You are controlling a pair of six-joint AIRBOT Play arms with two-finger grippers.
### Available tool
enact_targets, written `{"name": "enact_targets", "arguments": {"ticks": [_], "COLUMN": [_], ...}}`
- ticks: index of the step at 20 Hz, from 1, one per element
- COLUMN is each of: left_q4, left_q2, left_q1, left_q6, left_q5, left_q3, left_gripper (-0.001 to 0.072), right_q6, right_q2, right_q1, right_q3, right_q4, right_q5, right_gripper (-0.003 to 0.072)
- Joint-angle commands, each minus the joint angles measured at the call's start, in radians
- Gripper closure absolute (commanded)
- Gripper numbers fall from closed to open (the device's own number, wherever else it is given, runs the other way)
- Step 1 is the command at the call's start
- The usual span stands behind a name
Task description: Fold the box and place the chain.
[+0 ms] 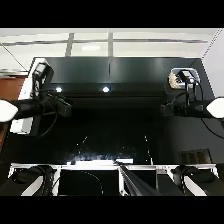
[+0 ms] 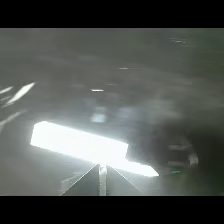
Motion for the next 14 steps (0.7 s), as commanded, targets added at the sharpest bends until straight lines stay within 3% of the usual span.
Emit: {"name": "enact_targets", "arguments": {"ticks": [1,14], "left_q4": [0.055,0.055], "left_q2": [0.08,0.105], "left_q1": [-0.062,-0.021], "left_q6": [-0.085,-0.085], "left_q5": [0.132,0.136], "left_q3": [-0.121,-0.137], "left_gripper": [0.0682,0.0681], "right_q6": [0.084,0.085], "right_q2": [0.047,0.047], "right_q1": [0.021,0.021], "right_q3": [-0.066,-0.066], "right_q4": [-0.142,-0.133], "right_q5": [-0.066,-0.064], "right_gripper": [0.0644,0.0644]}}
